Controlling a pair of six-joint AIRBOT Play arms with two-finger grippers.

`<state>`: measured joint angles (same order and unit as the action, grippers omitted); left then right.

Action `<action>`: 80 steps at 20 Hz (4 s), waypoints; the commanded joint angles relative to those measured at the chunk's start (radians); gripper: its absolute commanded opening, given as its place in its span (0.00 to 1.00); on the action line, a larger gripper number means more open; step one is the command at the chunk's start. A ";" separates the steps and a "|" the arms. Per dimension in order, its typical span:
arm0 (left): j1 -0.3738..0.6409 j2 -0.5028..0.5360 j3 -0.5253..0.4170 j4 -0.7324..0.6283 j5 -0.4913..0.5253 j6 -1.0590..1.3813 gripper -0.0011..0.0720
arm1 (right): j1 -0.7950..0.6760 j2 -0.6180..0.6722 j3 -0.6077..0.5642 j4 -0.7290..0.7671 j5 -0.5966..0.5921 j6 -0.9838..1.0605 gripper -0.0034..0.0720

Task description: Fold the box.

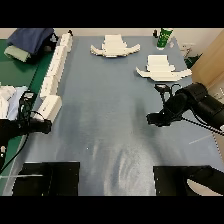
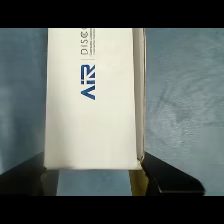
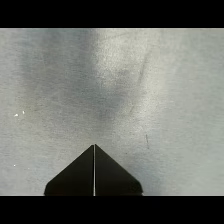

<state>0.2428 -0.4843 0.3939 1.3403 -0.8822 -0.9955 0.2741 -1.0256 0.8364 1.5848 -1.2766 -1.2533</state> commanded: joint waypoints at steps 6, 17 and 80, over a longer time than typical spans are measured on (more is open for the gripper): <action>0.211 -0.182 -0.010 0.036 0.180 -0.015 0.59 | 0.001 0.000 0.001 0.000 0.000 0.000 0.05; 0.195 -0.380 -0.008 -0.092 0.357 0.149 0.59 | 0.001 0.000 0.001 0.000 0.000 0.000 0.05; -0.554 -0.718 0.769 -0.241 -0.243 -0.287 0.03 | 0.001 0.000 0.001 0.000 0.000 0.000 0.05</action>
<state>-0.2226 -1.0824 1.1133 1.1011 -1.1812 -1.2976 0.2745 -1.0256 0.8364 1.5845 -1.2766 -1.2537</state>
